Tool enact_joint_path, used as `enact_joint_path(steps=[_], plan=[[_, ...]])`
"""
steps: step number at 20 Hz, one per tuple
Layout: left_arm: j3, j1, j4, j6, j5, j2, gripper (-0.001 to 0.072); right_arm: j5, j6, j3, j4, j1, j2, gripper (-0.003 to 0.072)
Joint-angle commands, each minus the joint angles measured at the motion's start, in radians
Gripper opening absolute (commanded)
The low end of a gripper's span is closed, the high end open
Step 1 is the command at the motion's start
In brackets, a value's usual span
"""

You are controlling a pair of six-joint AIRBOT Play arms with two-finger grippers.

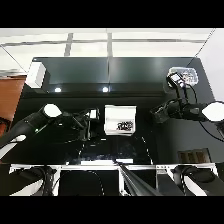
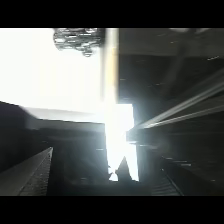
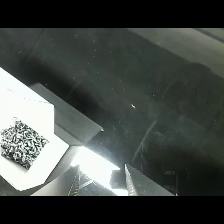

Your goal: Fold the box and place the chain.

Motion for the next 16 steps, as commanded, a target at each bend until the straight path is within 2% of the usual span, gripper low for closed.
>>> enact_joint_path(steps=[1,5,16], plan=[[0.022,0.011,-0.112,0.151,0.035,-0.083,0.0709,-0.002,0.001,0.000,0.004,0.000,0.000,0.0326],[0.038,-0.012,-0.130,0.153,0.033,-0.122,0.0709,-0.003,0.000,0.000,0.004,0.000,0.000,0.0326],[0.046,-0.025,-0.151,0.139,0.060,-0.128,0.0708,-0.003,0.000,0.000,0.004,0.000,0.000,0.0326]])
